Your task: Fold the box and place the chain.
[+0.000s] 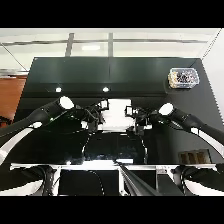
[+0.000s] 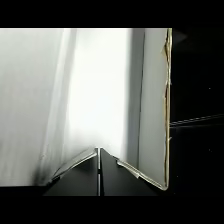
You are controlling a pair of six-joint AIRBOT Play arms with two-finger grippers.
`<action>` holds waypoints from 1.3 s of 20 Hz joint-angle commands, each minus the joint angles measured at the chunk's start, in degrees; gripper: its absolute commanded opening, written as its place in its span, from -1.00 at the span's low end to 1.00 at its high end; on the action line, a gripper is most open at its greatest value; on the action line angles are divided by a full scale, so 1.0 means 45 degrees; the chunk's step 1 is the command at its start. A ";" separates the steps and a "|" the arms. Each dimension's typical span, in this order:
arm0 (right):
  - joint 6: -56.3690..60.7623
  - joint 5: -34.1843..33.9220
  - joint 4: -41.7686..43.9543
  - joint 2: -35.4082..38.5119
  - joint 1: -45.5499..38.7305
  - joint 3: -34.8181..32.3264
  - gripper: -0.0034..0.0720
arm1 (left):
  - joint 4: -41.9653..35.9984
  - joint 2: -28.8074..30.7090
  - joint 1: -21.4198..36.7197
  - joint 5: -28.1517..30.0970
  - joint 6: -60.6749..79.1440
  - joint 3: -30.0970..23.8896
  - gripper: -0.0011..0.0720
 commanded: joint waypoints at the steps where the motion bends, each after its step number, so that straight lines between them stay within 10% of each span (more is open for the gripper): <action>1: -0.0010 0.0005 0.0000 0.0000 0.0010 -0.0010 0.31 | -0.0044 -0.0034 -0.0034 0.0204 0.0005 0.0039 -0.86; 3: -0.0010 0.0005 0.0000 0.0000 0.0010 -0.0010 0.31 | -0.0044 -0.0034 -0.0039 0.0165 0.0005 0.0039 -0.39; 6: -0.0010 0.0000 0.0000 0.0000 0.0010 -0.0010 0.31 | -0.0044 -0.0034 -0.0136 0.0160 0.0005 0.0092 -0.80; 10: -0.0010 0.0005 0.0000 0.0000 0.0010 -0.0010 0.31 | -0.0034 -0.0029 -0.0175 0.0151 -0.0005 0.0092 -0.22; 12: -0.0010 0.0000 0.0000 0.0000 0.0010 -0.0010 0.31 | 0.0185 0.0053 -0.0121 0.0005 -0.0151 0.0160 -0.91; 20: -0.0010 0.0000 0.0000 0.0000 0.0010 -0.0010 0.31 | 0.5289 0.3565 0.2390 -0.2259 -0.7198 0.0617 -0.90; 26: -0.0010 0.0005 0.0000 0.0000 0.0010 -0.0010 0.31 | 0.5226 0.4333 0.6465 -0.3444 -1.7728 -0.0238 -0.90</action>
